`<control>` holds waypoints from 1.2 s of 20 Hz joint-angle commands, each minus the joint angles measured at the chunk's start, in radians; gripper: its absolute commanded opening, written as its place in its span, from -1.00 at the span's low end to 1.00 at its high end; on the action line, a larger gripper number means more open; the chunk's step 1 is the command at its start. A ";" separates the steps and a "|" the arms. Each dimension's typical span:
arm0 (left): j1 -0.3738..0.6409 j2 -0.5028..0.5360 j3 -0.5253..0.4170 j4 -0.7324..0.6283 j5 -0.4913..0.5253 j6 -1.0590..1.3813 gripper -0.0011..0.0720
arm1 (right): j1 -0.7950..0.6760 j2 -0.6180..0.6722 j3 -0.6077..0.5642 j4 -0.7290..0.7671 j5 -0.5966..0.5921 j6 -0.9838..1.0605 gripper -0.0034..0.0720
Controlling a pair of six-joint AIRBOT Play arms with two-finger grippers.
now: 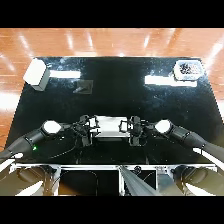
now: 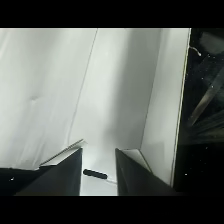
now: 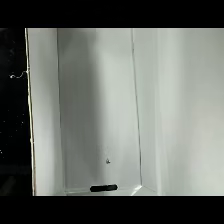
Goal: Fold the box and place the chain.
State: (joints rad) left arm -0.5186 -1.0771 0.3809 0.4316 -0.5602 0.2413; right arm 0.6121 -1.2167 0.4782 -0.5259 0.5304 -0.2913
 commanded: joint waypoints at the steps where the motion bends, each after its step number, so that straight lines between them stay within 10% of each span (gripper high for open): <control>1: 0.000 -0.001 0.000 -0.004 0.005 0.000 0.37 | 0.001 0.000 0.000 0.000 -0.001 0.000 0.50; 4: 0.000 -0.001 0.000 -0.003 0.007 0.000 0.41 | 0.001 0.000 0.000 0.000 0.000 0.000 0.50; 7: 0.000 0.000 0.000 -0.003 0.007 0.000 -0.59 | 0.001 0.000 0.000 0.000 0.000 0.000 0.50; 9: 0.002 0.006 0.000 -0.003 0.009 -0.015 -0.91 | 0.001 0.000 0.000 0.001 -0.001 0.000 0.50; 16: 0.182 0.155 0.000 0.098 -0.010 -0.421 -0.91 | 0.001 0.000 0.000 0.001 0.000 0.000 0.50; 24: 0.572 0.394 0.000 0.249 -0.370 -0.651 -0.91 | 0.001 0.000 0.000 0.001 0.000 0.000 0.50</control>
State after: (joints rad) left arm -0.0738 -0.7624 0.3809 0.6266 -0.7982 -0.3134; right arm 0.6125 -1.2167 0.4782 -0.5251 0.5297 -0.2909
